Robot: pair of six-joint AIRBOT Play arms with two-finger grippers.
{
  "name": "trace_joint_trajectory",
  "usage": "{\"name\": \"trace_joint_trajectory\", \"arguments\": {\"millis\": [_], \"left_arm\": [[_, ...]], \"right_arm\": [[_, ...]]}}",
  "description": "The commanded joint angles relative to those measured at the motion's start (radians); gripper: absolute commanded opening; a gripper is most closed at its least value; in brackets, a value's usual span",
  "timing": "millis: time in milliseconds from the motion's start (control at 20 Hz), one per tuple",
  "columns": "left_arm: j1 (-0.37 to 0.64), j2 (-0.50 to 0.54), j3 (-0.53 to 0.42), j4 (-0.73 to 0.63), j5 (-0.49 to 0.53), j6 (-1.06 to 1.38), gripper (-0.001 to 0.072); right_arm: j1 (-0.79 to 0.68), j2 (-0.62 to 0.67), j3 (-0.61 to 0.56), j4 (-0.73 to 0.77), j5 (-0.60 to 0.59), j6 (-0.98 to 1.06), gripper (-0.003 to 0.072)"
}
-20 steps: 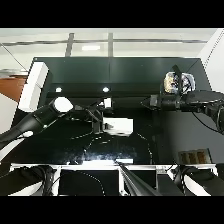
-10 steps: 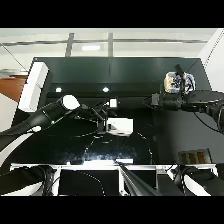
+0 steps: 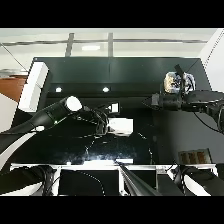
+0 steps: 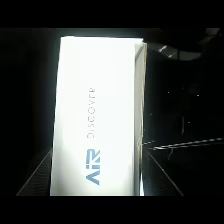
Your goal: Fold the box and place the chain.
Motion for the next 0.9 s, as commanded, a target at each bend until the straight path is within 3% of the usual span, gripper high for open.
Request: {"name": "trace_joint_trajectory", "arguments": {"millis": [0,550,850], "left_arm": [[-0.011,-0.005,0.001,0.006,0.000,0.000,0.0707],[-0.035,-0.051,0.001,-0.010,0.044,-0.001,0.0707],[-0.092,-0.085,0.001,0.019,0.144,-0.111,0.0704]], "right_arm": [[0.000,0.000,0.000,0.000,0.001,0.000,0.0026],[0.000,0.000,0.000,-0.005,0.001,0.000,0.0026],[0.000,0.000,0.000,-0.011,0.004,0.000,0.0026]]}}
